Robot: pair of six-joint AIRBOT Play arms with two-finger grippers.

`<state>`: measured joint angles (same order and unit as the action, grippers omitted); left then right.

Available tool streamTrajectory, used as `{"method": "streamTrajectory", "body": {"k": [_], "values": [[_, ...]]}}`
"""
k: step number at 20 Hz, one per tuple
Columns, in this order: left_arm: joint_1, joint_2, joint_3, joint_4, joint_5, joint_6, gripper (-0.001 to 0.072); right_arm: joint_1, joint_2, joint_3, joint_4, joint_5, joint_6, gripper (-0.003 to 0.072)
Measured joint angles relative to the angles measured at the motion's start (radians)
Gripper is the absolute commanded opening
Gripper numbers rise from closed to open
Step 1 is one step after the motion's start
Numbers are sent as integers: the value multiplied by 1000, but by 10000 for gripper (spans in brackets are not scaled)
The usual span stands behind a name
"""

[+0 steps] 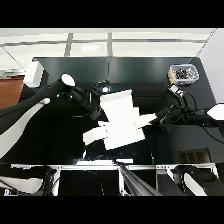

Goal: Fold the box and place the chain.

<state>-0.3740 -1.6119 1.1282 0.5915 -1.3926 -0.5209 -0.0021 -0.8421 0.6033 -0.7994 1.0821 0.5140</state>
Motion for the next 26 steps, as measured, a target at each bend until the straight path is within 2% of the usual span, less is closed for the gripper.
{"method": "streamTrajectory", "body": {"k": [3,6,11,13,17,18,19,26], "values": [[-37,90,-100,-58,140,244,22,22,-2,30,-53,18,-39,582],[-82,110,-139,-14,240,463,22,58,-2,27,-74,8,-114,582],[-145,114,-158,68,475,581,23,101,-2,-3,-91,-11,-191,581],[-154,108,-161,82,524,597,24,119,-3,-20,-93,-27,-208,581],[-161,84,-163,93,543,611,23,160,-3,-67,-94,-98,-231,582],[-163,77,-163,95,535,612,24,169,-3,-81,-94,-120,-234,608],[-163,69,-163,97,525,613,24,175,-3,-93,-95,-139,-235,717],[-164,48,-163,99,505,594,24,196,-33,-158,-93,-196,-259,716]]}}
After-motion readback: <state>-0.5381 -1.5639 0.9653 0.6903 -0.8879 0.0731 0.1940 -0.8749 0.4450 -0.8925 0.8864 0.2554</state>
